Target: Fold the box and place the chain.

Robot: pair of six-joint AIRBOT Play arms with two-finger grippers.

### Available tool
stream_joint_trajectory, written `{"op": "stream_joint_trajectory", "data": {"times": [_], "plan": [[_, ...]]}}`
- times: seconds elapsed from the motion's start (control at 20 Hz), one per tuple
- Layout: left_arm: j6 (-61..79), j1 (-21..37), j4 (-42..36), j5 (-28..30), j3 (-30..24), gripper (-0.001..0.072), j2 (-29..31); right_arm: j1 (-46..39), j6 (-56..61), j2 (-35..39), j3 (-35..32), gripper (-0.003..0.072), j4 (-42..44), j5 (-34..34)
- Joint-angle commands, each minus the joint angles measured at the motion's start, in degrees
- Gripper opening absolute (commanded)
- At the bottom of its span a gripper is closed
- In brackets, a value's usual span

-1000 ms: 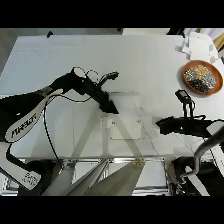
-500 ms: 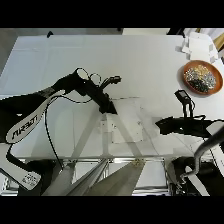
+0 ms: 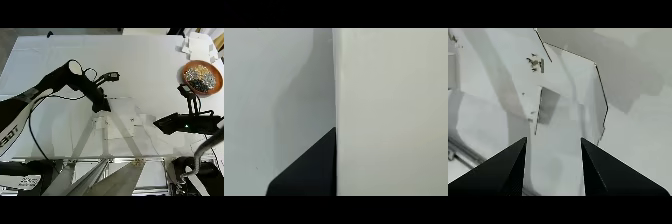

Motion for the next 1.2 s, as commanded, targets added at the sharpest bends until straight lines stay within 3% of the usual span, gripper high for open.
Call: {"op": "stream_joint_trajectory", "data": {"times": [0.0,0.2,0.35,0.6,0.8,0.95,1.15], "plan": [[-0.8,0.0,1.0,0.1,-4.1,-0.0006,8.4,0.0,0.0,0.8,3.6,0.0378,0.1,7.6],[11.5,0.0,-4.5,10.2,-19.5,-0.0004,20.3,0.0,0.0,4.7,3.6,0.0378,0.0,9.7],[20.8,-0.3,-6.2,12.2,-24.2,0.0002,20.7,0.0,0.0,6.7,3.6,0.0378,0.2,8.9],[19.1,-2.1,-12.6,24.5,-23.3,0.0000,14.6,0.0,0.0,6.8,3.5,0.0377,0.4,8.5],[17.4,-4.8,-7.4,24.1,-16.9,0.0000,8.0,0.0,0.0,6.8,3.5,0.0377,0.2,7.1],[11.7,-5.5,0.6,18.3,-9.9,0.0000,3.5,0.0,0.0,6.8,3.5,0.0377,0.1,6.0],[11.5,-4.7,1.2,14.0,-4.9,0.0000,0.1,0.0,-1.1,6.8,3.5,0.0377,0.0,4.5]]}}
